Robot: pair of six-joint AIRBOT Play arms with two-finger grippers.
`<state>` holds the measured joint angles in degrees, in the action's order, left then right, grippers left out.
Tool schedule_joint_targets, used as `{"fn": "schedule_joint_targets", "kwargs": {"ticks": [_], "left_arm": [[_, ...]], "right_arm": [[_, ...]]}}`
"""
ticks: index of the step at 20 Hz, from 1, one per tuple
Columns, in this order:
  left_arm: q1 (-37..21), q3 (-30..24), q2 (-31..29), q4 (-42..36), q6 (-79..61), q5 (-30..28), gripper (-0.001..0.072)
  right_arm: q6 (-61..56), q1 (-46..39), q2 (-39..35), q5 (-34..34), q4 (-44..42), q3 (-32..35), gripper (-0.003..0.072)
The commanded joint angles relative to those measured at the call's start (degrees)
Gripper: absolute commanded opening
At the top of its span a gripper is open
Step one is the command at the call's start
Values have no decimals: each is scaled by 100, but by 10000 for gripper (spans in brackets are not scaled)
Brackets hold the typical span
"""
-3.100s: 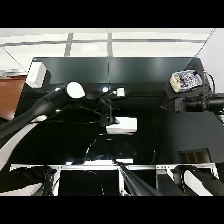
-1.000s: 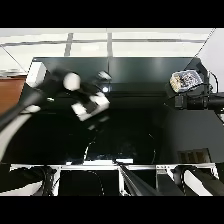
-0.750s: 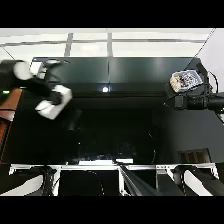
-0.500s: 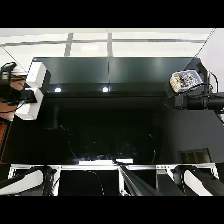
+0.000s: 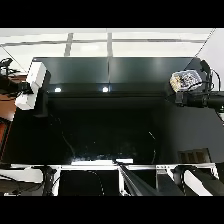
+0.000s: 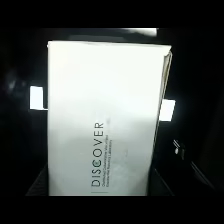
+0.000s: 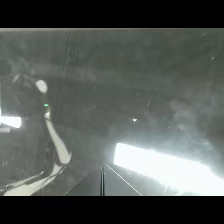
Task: Fold the box and place the chain.
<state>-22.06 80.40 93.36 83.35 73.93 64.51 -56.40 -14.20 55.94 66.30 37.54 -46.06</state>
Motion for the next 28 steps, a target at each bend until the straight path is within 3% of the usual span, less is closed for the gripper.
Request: {"fn": "schedule_joint_targets", "kwargs": {"ticks": [1,2,5,8,9,11,12,15,18,23,25,28], "left_arm": [[63,387,382,72,-37,-234,627],[74,501,380,136,44,-267,719],[136,1381,337,376,146,319,720],[236,2426,170,157,682,960,712],[260,2599,50,22,1340,1102,624],[387,2546,-229,-450,1401,1340,71],[525,2304,-422,-817,1084,1325,28],[1193,1132,-1117,-1405,455,916,27],[2090,-511,-1987,-1593,184,-142,28],[3178,-3276,-3578,-1648,387,-2293,28],[3241,-4074,-4022,-1646,385,-2752,28],[3241,-4553,-4229,-1596,380,-3025,29]], "right_arm": [[2,2,-2,-278,2,-4,22],[4,2,-2,-275,4,-4,22],[7,2,-2,-273,4,-4,22],[-35,2,-2,-844,251,-4,22],[-282,0,4,-1202,632,-4,22],[-1128,0,4,-1827,1788,-4,22],[-1744,0,9,-2048,2468,-4,22],[-2874,-2,118,-2358,3753,-7,21],[-2931,2,203,-2688,3740,-7,21],[-2505,131,269,-2173,3639,20,21],[-2363,404,269,-2280,3641,184,21],[-2175,841,269,-3093,3670,605,22]]}}
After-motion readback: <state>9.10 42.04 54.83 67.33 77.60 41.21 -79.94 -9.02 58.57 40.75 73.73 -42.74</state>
